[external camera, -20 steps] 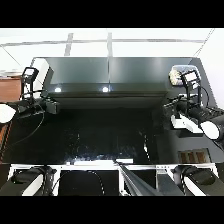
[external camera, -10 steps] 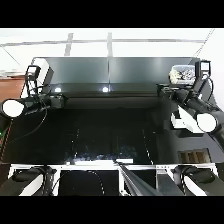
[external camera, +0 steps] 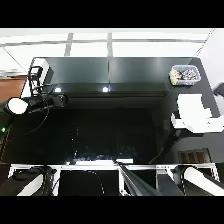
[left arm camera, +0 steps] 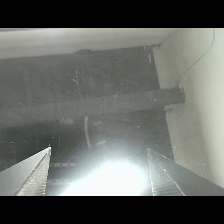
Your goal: Fold the box and place the chain.
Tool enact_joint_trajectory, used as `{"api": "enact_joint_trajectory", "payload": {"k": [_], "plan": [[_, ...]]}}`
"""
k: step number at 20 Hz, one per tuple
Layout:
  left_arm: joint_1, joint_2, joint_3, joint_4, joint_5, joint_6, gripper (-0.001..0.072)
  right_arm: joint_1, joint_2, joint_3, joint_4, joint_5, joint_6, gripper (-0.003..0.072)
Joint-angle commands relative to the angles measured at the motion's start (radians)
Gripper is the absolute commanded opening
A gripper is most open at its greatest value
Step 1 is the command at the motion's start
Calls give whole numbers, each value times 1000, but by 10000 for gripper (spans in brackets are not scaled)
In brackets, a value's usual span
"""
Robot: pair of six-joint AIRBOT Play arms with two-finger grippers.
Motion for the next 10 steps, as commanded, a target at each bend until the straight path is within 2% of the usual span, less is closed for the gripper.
{"api": "enact_joint_trajectory", "payload": {"k": [1,4,6,9,10], "plan": [[-1,-13,1,-1,2,-2,720,-204,-159,174,-27,266,-61,720],[-1,-31,1,-2,1,-11,719,-248,-261,250,-27,416,-146,720],[-1,-45,1,-2,2,-27,719,-244,-309,272,-25,492,-273,720],[-1,-66,1,-31,2,-27,719,-240,-340,274,-26,501,-346,720],[-1,-71,1,-46,-1,-27,719,-240,-341,275,-26,498,-366,666]]}}
